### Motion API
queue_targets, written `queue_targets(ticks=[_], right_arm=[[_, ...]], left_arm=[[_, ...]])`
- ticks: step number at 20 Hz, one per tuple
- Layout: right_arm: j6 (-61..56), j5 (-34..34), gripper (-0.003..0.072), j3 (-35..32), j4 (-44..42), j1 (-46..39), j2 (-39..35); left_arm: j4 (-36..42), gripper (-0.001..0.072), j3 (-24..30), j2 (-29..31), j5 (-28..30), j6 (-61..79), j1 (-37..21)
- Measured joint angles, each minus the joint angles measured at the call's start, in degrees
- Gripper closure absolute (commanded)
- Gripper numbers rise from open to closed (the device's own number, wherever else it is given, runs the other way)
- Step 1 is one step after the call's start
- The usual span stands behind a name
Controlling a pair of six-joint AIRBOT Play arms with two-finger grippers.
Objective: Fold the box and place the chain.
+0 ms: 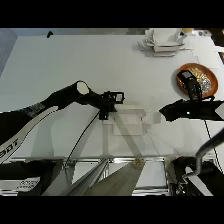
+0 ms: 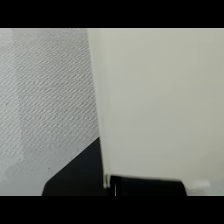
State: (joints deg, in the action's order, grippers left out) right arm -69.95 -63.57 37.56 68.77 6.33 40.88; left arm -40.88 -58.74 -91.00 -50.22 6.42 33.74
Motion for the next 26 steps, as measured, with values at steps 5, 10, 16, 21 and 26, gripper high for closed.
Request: queue_targets(ticks=[5, 10, 16, 21, 26], right_arm=[[0.0, 0.0, 0.0338, 0.0, 0.0, 0.0, 0.0], [0.0, 0.0, 0.0338, 0.0, 0.0, 0.0, 0.0], [0.0, 0.0, 0.0339, 0.0, 0.0, 0.0, 0.0], [0.7, 0.0, 0.0347, 0.0, 0.0, 0.0, 0.0], [1.2, 0.0, 0.0347, 0.0, 0.0, 0.0, 0.0]], left_arm=[[-0.3, 0.0705, -0.5, -1.5, -0.3, -0.2, 0.1], [-1.0, 0.0703, -0.6, -2.0, -0.5, -0.2, 0.1], [-2.9, 0.0695, -0.6, -2.1, -0.8, -0.3, 0.2], [-3.4, 0.0699, -0.6, -2.1, -0.9, -0.2, 0.2], [-4.1, 0.0706, -0.9, -1.5, -1.6, -1.0, 0.5]])
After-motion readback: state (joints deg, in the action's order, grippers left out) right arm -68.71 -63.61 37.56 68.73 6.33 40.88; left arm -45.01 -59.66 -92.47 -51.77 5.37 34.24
